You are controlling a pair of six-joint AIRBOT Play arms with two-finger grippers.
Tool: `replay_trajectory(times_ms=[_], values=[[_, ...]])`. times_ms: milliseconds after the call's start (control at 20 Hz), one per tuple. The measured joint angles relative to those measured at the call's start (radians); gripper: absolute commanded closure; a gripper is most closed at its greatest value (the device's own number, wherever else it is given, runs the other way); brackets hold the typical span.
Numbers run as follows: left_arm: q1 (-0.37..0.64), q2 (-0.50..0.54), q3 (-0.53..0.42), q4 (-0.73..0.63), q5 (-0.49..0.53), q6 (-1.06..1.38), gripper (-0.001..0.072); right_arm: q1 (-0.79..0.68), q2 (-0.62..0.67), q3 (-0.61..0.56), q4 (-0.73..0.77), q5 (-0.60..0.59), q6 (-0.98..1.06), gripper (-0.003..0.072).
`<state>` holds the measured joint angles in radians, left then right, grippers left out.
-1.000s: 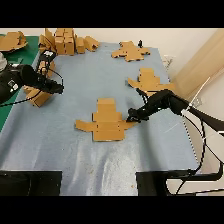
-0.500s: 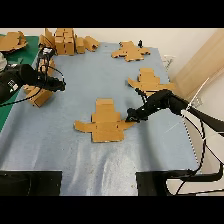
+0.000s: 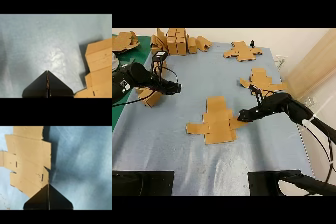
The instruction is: Fold the box.
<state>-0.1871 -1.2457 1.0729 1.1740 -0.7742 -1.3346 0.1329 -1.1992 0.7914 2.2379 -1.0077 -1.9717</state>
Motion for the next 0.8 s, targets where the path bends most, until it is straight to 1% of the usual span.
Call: replay_trajectory(times_ms=[200,350,500,550,600,800], values=[[0.0,-0.028,-0.035,-0.11,-0.06,0.026,0.0695,0.005,0.091,-0.136,0.015,0.069,0.002,0.0684],[0.0,-0.083,-0.055,-0.214,-0.104,0.093,0.0694,0.027,0.175,-0.221,0.038,0.141,0.002,0.0684],[0.002,-0.152,-0.062,-0.354,-0.13,0.179,0.0689,0.062,0.266,-0.269,0.046,0.199,0.001,0.0684],[0.004,-0.174,-0.063,-0.398,-0.134,0.202,0.045,0.07,0.29,-0.277,0.047,0.21,0.0,0.0684],[0.005,-0.198,-0.064,-0.442,-0.134,0.219,0.0289,0.076,0.307,-0.283,0.046,0.217,0.0,0.0684],[0.012,-0.276,-0.065,-0.606,-0.158,0.278,0.0291,0.087,0.344,-0.301,0.038,0.235,0.0,0.0684]])
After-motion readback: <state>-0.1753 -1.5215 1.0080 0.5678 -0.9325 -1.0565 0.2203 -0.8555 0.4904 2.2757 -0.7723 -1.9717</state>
